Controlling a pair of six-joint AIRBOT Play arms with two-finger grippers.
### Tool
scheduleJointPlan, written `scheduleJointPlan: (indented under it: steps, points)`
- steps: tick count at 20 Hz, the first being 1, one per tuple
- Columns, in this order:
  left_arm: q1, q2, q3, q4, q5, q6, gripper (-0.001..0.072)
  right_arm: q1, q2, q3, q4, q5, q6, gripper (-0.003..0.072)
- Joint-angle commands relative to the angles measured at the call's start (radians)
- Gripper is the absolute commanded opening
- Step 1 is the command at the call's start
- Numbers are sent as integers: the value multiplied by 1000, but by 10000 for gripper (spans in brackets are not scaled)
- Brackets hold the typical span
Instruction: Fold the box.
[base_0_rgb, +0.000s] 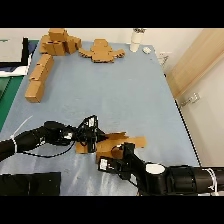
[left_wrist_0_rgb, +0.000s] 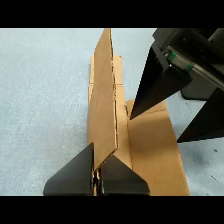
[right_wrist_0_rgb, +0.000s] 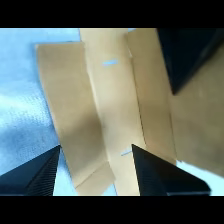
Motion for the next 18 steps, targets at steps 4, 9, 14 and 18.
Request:
scheduleJointPlan:
  steps: [4,9,14,18]
  points:
    - [1,1,1,1,0,0,17,-1,95,-14,-74,-102,127,720]
    - [1,1,1,0,0,0,17,-1,188,-48,-101,-106,127,720]
    - [1,1,1,0,0,0,17,-10,217,-77,-167,-97,125,720]
    - [1,1,1,1,0,0,17,-38,218,-80,-115,-79,124,720]
